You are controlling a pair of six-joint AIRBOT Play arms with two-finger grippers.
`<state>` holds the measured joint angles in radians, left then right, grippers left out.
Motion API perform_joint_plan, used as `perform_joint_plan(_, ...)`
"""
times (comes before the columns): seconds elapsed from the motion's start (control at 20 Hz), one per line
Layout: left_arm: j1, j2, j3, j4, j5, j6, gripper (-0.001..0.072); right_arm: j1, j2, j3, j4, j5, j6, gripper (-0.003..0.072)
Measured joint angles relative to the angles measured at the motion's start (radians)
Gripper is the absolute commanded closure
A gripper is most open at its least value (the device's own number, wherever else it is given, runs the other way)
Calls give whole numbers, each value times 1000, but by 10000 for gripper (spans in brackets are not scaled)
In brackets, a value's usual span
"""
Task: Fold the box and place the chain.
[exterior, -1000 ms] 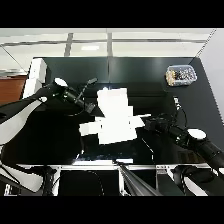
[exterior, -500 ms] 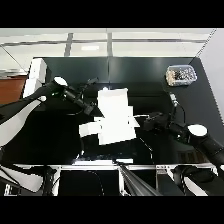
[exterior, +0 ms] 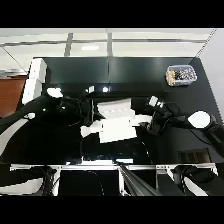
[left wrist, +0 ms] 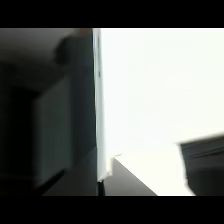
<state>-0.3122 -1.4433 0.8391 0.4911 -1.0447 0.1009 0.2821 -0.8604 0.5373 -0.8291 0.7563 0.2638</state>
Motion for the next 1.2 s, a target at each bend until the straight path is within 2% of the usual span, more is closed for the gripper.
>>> perform_joint_plan(0.15, -39, 10, -13, 37, 130, 79, 682, 55, -20, 6, -96, 18, -30, 8)
perform_joint_plan(0.35, -56, 6, -18, 78, 197, 117, 681, 109, -116, 9, -140, 23, -85, 8)
perform_joint_plan(0.6, -62, -11, -19, 134, 170, 129, 681, 147, -209, 9, -129, 20, -156, 8)
perform_joint_plan(1.2, -62, -15, -19, 159, 158, 132, 681, 249, -258, 10, -47, -64, -200, 8)
